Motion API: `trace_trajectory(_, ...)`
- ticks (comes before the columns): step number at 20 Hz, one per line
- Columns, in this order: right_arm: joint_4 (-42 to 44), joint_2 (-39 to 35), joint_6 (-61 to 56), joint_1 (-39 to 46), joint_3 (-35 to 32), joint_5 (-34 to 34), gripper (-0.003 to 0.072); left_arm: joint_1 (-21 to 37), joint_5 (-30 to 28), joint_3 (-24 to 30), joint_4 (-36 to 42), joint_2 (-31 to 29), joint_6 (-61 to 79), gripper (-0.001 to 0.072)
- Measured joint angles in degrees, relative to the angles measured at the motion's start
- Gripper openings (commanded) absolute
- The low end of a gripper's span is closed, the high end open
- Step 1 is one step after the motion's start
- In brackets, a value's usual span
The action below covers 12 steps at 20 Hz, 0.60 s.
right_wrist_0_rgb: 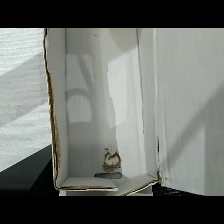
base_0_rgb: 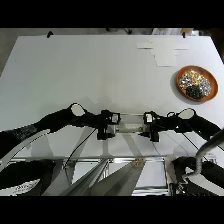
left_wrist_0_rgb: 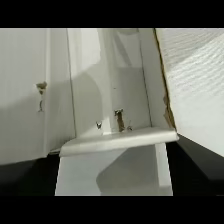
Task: Fold the box and place the chain.
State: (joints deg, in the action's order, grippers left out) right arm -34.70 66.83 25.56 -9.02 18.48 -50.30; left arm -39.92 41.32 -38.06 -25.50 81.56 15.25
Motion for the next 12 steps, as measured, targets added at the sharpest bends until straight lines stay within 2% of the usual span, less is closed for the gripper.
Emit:
trace_trajectory(5,0.0,0.0,0.0,0.0,0.0,0.0,0.0409,-0.7,-1.5,0.0,1.7,0.9,0.0,0.0695)
trace_trajectory(6,0.0,0.0,0.0,0.0,0.0,0.0,0.0409,-0.8,-1.7,0.0,2.0,1.2,0.0,0.0671)
trace_trajectory(9,0.0,0.0,0.0,0.0,0.0,0.0,0.0409,-0.8,-1.3,0.0,2.6,1.9,-0.2,0.0241)
trace_trajectory(10,0.0,0.0,0.0,0.0,0.0,0.0,0.0409,-0.8,-1.3,0.0,2.7,2.0,-0.1,0.0186)
trace_trajectory(12,0.0,0.0,0.0,0.0,0.0,0.0,0.0409,-0.9,-1.4,0.0,2.7,2.3,-0.1,0.0192)
